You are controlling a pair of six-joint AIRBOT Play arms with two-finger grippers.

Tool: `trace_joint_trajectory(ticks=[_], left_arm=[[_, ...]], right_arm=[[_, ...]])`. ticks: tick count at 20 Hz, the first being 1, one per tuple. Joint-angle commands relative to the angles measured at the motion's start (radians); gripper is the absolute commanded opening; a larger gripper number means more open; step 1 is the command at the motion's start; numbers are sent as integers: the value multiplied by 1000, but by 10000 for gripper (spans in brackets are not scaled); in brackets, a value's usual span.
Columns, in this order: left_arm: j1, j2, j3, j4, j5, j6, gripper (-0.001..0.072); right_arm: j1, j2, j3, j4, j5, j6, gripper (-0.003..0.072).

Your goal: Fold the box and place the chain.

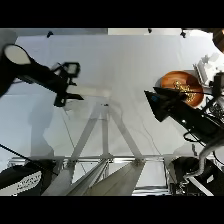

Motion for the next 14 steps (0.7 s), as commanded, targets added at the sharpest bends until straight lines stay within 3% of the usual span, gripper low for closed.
trace_joint_trajectory(ticks=[1,4,9,14], left_arm=[[-95,-3,-127,-66,286,26,-1],[-99,-87,-148,-253,307,30,0],[-100,-233,-148,-268,290,102,0],[-100,-283,-148,-269,313,149,1]], right_arm=[[0,69,1,-28,74,0,459],[0,65,1,-82,112,0,458],[0,65,1,-100,118,0,458],[0,63,1,-103,118,0,457]])
